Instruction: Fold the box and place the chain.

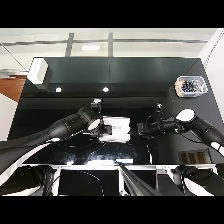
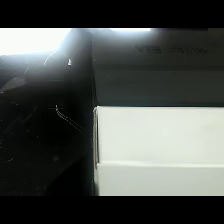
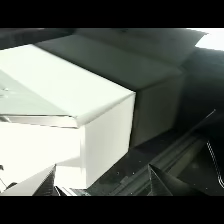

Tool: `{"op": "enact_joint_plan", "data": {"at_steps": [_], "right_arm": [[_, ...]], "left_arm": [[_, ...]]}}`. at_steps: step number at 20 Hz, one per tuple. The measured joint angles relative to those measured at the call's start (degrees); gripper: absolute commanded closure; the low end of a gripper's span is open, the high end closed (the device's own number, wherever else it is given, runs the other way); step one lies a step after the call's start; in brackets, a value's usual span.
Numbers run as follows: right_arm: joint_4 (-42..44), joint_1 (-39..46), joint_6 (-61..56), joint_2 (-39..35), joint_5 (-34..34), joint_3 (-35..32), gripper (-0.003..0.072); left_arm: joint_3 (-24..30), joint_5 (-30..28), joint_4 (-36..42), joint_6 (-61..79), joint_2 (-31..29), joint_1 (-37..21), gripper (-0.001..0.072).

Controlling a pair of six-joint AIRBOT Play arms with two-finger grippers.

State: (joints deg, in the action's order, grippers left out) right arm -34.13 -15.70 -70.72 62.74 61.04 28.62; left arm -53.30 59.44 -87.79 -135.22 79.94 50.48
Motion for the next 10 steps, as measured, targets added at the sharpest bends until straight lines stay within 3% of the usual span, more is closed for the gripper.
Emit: {"op": "enact_joint_plan", "data": {"at_steps": [2,5,10], "right_arm": [[-0.2,-2.1,-0.4,0.0,-1.1,0.4,0.0208],[-4.2,-6.8,-5.6,0.0,-5.0,2.0,0.0216],[-20.4,-16.3,-24.2,0.1,-9.8,7.7,0.0219]], "left_arm": [[0.0,0.0,0.0,0.0,0.0,0.0,0.0682],[0.0,0.0,0.0,-0.1,0.0,0.0,0.0681],[0.0,0.2,0.0,-0.1,0.0,0.0,0.0681]]}}
